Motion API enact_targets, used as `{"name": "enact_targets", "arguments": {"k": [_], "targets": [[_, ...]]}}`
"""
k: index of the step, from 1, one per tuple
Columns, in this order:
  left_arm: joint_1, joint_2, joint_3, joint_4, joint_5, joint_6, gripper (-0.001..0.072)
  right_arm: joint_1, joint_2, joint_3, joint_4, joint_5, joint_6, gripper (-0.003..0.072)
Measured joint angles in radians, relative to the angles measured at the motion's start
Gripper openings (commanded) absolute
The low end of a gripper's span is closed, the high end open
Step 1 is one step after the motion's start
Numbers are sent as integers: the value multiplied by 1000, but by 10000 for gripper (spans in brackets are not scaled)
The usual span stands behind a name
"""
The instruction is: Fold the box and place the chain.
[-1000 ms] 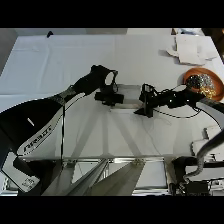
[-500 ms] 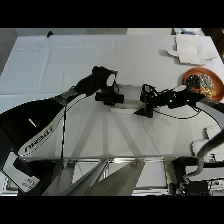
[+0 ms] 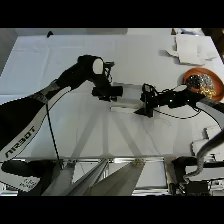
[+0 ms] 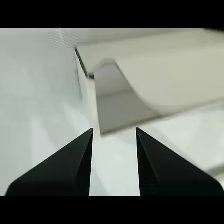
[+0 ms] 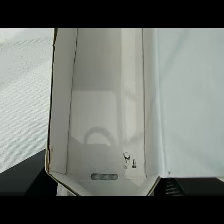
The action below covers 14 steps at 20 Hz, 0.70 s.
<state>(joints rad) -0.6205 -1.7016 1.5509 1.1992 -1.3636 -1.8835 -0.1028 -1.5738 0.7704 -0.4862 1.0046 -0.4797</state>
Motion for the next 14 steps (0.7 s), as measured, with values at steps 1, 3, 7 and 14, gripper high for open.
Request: {"name": "enact_targets", "arguments": {"k": [1, 3, 7, 14], "targets": [[14, 23, 0, -7, -29, 48, 295, 0, 0, 0, 0, 0, 0, 503], [44, 71, -5, -21, -98, 163, 295, 0, 0, 0, 0, 1, 0, 503], [129, 152, -41, -41, -89, 467, 294, 0, 0, 0, 0, 2, 0, 503], [325, 121, -190, -201, 98, 1149, 620, 0, 0, 0, 0, 2, 0, 503]]}}
